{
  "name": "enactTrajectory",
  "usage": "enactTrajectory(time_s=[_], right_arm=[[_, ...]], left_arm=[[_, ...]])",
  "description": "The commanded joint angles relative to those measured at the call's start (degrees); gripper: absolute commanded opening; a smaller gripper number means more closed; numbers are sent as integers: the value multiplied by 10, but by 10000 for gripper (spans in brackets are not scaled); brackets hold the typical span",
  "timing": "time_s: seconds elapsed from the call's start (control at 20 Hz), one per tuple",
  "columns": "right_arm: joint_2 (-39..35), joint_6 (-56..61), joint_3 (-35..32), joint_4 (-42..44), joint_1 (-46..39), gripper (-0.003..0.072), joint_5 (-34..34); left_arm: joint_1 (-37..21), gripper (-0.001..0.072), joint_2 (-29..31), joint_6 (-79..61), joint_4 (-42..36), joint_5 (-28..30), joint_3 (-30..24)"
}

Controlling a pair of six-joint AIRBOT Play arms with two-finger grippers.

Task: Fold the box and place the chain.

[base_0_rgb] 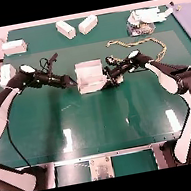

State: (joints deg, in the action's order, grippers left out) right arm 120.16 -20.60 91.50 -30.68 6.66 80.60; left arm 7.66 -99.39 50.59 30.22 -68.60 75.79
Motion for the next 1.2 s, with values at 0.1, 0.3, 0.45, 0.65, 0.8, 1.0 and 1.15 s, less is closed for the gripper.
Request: enactTrajectory(time_s=[0.1,0.3,0.45,0.65,0.8,1.0,1.15], right_arm=[[0,0,0,0,0,498,0],[0,0,0,0,0,498,0],[0,0,0,0,0,498,0],[0,0,0,0,0,498,0],[0,0,0,0,0,498,0],[0,0,0,0,0,498,0],[0,0,0,0,0,498,0]], left_arm=[[15,253,0,30,-4,19,0],[20,254,0,30,2,36,0],[20,313,0,30,3,45,0],[20,313,0,30,11,62,0],[20,313,0,31,11,64,0],[20,313,0,47,11,68,0],[38,313,0,49,40,71,0]])
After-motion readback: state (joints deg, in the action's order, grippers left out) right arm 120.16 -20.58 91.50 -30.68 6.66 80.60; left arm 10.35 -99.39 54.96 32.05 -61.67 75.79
